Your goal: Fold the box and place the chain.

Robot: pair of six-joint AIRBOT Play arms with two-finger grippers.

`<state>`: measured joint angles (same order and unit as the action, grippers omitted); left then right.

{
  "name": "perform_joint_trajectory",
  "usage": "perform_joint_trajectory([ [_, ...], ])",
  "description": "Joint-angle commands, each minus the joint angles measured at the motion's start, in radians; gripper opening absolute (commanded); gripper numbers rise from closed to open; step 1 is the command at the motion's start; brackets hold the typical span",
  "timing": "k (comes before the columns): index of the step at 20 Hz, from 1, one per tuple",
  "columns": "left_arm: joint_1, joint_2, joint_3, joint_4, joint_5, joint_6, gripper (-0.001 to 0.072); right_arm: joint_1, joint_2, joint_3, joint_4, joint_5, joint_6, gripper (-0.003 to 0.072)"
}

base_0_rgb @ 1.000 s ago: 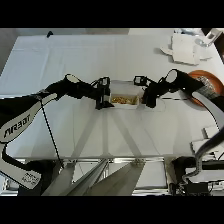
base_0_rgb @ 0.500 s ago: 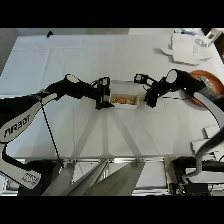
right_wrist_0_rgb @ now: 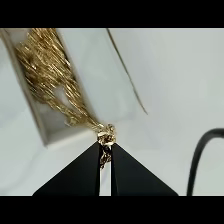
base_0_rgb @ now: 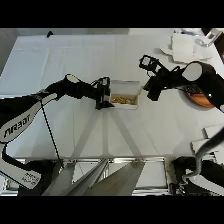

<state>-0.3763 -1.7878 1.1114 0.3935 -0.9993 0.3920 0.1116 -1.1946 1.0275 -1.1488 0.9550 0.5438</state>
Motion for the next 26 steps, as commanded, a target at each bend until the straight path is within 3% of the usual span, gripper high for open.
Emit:
perform_joint_trajectory([
  [1, 0.000, 0.000, 0.001, 0.000, 0.000, 0.000, 0.0316, 0.113, 0.034, 0.001, 0.009, -0.037, 0.097, 0.0011],
  [6, 0.000, 0.000, 0.001, 0.000, 0.000, 0.000, 0.0316, 0.251, 0.018, 0.001, -0.035, -0.197, 0.288, 0.0012],
  [11, 0.000, 0.000, 0.001, 0.000, 0.000, 0.000, 0.0316, 0.285, -0.008, 0.001, -0.121, -0.215, 0.505, 0.0012],
  [15, 0.000, 0.000, 0.001, 0.000, 0.000, 0.000, 0.0316, 0.293, -0.031, 0.001, -0.139, -0.215, 0.529, 0.0023],
  [17, 0.000, 0.000, 0.001, 0.000, 0.000, 0.000, 0.0316, 0.293, -0.052, 0.001, -0.143, -0.215, 0.529, 0.0270],
  [18, 0.000, 0.000, 0.001, 0.000, 0.000, 0.000, 0.0316, 0.293, -0.063, 0.001, -0.150, -0.214, 0.529, 0.0300],
  [26, 0.000, 0.000, 0.001, 0.000, 0.000, 0.000, 0.0316, 0.290, -0.057, 0.047, -0.226, -0.257, 0.528, 0.0300],
])
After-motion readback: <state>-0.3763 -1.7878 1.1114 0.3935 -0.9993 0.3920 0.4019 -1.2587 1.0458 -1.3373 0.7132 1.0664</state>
